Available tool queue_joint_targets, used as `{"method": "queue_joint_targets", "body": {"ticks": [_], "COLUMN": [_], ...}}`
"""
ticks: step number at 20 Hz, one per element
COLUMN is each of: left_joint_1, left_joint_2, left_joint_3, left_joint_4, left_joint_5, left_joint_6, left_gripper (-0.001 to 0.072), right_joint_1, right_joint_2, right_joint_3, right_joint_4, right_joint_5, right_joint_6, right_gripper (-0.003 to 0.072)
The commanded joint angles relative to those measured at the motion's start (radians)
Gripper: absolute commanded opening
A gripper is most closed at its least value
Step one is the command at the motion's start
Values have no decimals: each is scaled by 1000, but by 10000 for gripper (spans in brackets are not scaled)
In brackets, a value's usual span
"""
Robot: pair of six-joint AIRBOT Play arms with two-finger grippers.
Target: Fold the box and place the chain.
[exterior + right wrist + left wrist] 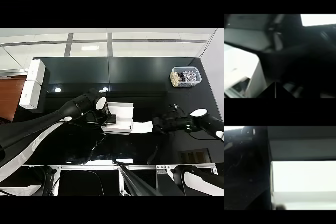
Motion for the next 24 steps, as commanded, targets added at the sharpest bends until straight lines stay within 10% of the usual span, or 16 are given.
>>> {"method": "queue_joint_targets", "body": {"ticks": [1,3,5,6,9,14,24], "left_joint_1": [1,1,1,1,1,1,1], "left_joint_2": [0,0,0,0,0,0,0], "left_joint_3": [1,1,1,1,1,1,1], "left_joint_4": [0,0,0,0,0,-1,-1], "left_joint_5": [3,3,3,3,3,2,3], "left_joint_6": [0,0,0,0,0,0,0], "left_gripper": [27,27,27,27,27,27,27], "right_joint_1": [105,109,109,109,113,195,404], "right_joint_2": [-33,-33,-33,-32,-32,-32,-32], "right_joint_3": [15,55,95,113,148,192,360], "right_joint_4": [170,156,151,151,157,131,-214], "right_joint_5": [-26,23,76,100,151,140,11], "right_joint_6": [-167,-184,-184,-184,-177,-126,362], "right_gripper": [19,32,587,643,633,355,306]}}
